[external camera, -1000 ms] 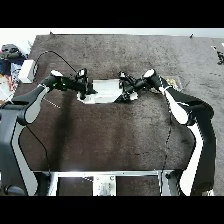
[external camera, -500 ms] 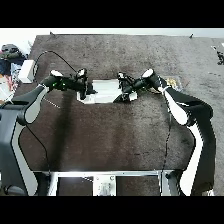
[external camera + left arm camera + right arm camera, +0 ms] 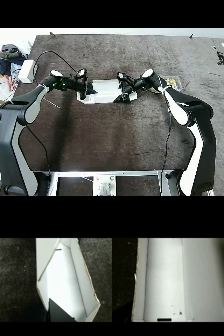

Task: Fold the box and place the chain.

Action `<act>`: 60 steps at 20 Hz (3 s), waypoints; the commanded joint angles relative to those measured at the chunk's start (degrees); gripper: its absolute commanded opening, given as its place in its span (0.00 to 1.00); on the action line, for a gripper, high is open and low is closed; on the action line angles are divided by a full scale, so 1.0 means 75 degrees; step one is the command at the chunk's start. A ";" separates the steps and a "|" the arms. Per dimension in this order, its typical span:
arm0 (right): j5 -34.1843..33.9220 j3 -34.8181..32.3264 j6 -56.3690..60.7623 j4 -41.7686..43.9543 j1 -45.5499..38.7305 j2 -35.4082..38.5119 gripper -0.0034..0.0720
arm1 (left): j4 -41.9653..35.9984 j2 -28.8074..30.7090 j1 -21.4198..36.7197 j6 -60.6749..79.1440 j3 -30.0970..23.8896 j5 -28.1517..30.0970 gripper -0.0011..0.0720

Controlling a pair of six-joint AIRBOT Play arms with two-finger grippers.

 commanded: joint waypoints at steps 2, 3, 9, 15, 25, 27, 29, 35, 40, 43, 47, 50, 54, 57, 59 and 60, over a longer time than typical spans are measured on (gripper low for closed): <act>-0.0061 -0.0003 0.0006 -0.0032 0.0000 -0.0006 0.64 | 0.0000 0.0003 -0.0006 0.0000 0.0000 0.0006 0.03; -0.0061 -0.0003 0.0006 -0.0032 0.0000 -0.0006 0.64 | 0.0000 0.0003 -0.0006 0.0000 0.0000 0.0003 0.03; -0.0061 -0.0003 0.0006 -0.0032 0.0000 -0.0006 0.64 | 0.0000 0.0003 -0.0006 0.0000 0.0000 0.0003 0.03; -0.0058 -0.0003 0.0006 -0.0032 0.0000 -0.0006 0.64 | 0.0000 0.0003 -0.0006 0.0000 0.0000 0.0006 0.03; -0.0061 -0.0003 0.0006 -0.0032 0.0000 -0.0006 0.64 | -0.0038 0.0006 0.0003 -0.0108 0.0000 -0.0259 0.03; -0.0061 -0.0003 0.0006 -0.0035 0.0000 -0.0006 0.64 | -0.0058 0.0020 0.0003 -0.0236 0.0003 -0.0297 0.37; -0.0061 -0.0003 0.0003 -0.0032 0.0000 -0.0006 0.64 | -0.0119 0.0023 0.0003 -0.0420 0.0041 -0.0373 0.42; -0.0061 -0.0003 0.0006 -0.0032 0.0000 -0.0006 0.64 | -0.0149 0.0035 0.0627 -0.1172 0.0699 -0.1480 0.42; -0.0058 -0.0003 0.0006 -0.0032 0.0000 -0.0006 0.64 | -0.0341 0.0035 0.0915 -0.2040 0.1230 -0.3322 0.15; -0.0061 -0.0003 0.0006 -0.0032 0.0000 -0.0006 0.64 | -0.0341 0.0035 0.0548 -0.2197 0.1230 -0.3433 0.03; -0.0061 -0.0003 0.0003 -0.0032 0.0000 -0.0006 0.64 | -0.0353 0.0035 0.0108 -0.2209 0.1230 -0.2940 0.03; -0.0061 -0.0003 0.0006 -0.0032 0.0000 -0.0006 0.64 | -0.0423 0.0035 0.0041 -0.2413 0.1230 -0.1944 0.03; -0.0061 -0.0003 0.0006 -0.0032 0.0000 -0.0006 0.64 | -0.0962 0.0035 0.0041 -0.2398 0.1230 -0.1137 0.03; -0.0061 -0.0003 0.0006 -0.0032 0.0000 -0.0006 0.64 | -0.1058 0.0035 0.0041 -0.2407 0.1230 -0.0498 0.03; -0.0061 -0.0003 0.0006 -0.0032 0.0000 -0.0006 0.64 | -0.1052 0.0035 0.0041 -0.2422 0.1230 -0.0131 0.03; -0.0061 -0.0003 0.0006 -0.0032 0.0000 -0.0006 0.64 | -0.1037 0.0032 0.0041 -0.2489 0.1230 0.0026 0.03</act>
